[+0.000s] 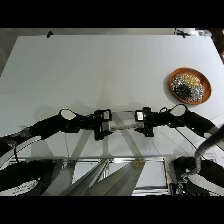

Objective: Fold the box and place the chain.

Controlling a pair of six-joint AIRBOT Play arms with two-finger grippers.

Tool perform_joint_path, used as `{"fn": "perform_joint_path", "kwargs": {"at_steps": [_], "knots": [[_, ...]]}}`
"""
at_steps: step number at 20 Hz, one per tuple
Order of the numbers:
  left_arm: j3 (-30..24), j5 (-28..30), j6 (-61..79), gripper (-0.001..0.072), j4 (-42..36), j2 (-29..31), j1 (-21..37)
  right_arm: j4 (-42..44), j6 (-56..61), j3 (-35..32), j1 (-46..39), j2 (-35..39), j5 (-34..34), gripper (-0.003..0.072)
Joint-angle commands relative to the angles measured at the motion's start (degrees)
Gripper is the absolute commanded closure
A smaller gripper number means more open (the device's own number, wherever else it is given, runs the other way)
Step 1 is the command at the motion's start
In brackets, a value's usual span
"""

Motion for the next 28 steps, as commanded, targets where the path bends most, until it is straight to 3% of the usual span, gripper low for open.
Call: {"fn": "perform_joint_path", "kwargs": {"at_steps": [1,15,16,17,18,21,22,23,28], "knots": [[0.0,0.6,0.4,0.0599,0.0,0.0,0.0,0.0,0.0,0.0,0.0,0.0,0.0,0.0275],[0.0,0.5,0.3,0.0599,0.0,0.0,0.0,0.3,-0.2,0.0,0.0,0.0,0.3,0.0276],[0.0,0.5,0.3,0.0598,0.0,0.0,0.0,0.2,-0.2,0.0,0.0,0.1,0.3,0.0245],[0.0,0.5,0.3,0.0598,0.0,0.0,0.0,0.1,0.0,0.0,0.0,0.4,0.3,0.0079],[0.0,0.5,0.3,0.0598,0.0,0.0,0.0,0.0,1.2,0.0,0.0,1.0,0.3,-0.0032],[0.0,0.7,0.3,0.0595,0.0,0.2,0.0,-3.4,7.9,0.0,0.0,3.9,0.4,-0.0033],[0.0,0.5,0.4,0.0522,0.1,0.2,0.0,-5.7,10.9,0.0,0.0,5.0,0.5,-0.0033],[0.0,0.8,0.4,0.0398,0.1,0.2,0.1,-8.4,14.2,0.0,0.0,6.3,1.6,-0.0033],[0.0,0.8,0.3,0.0398,0.3,0.2,0.1,-24.1,29.2,0.0,0.0,12.9,7.8,-0.0032]]}}
